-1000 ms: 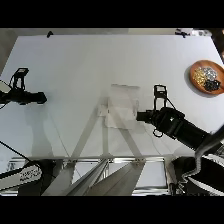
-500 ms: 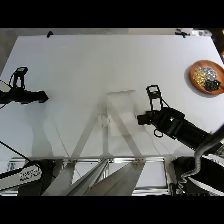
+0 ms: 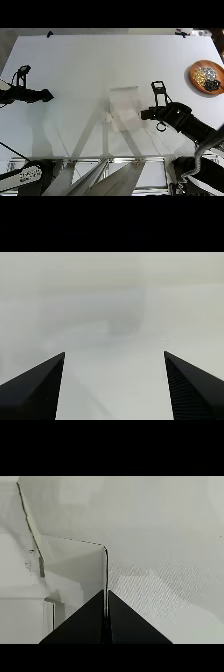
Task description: Fold the box and place the chain.
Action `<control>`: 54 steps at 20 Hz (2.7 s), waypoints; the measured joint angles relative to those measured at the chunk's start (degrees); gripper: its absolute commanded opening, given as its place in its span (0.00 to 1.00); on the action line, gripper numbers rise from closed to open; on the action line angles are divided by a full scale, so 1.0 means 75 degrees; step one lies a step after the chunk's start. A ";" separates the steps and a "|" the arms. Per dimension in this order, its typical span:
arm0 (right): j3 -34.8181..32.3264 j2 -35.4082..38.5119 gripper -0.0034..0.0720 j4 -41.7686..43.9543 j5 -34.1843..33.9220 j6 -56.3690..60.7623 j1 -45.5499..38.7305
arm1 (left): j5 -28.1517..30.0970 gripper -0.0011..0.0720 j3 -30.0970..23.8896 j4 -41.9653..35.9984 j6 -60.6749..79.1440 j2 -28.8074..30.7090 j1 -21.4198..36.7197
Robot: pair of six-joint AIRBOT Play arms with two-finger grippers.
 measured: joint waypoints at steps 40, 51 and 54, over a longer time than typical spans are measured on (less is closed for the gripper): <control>0.0000 0.0000 0.05 0.1265 -0.0653 -0.1049 -0.0449 | -0.2967 0.94 0.3497 -0.3593 0.3631 -0.3092 -0.4336; 0.0000 0.0000 0.05 0.1276 -0.0525 -0.1049 -0.0449 | -0.2774 0.87 0.3503 -0.4202 0.4415 -0.3328 -0.4511; 0.0000 0.0000 0.05 0.1279 -0.0519 -0.1049 -0.0449 | -0.2757 0.82 0.3503 -0.4223 0.4459 -0.3430 -0.4689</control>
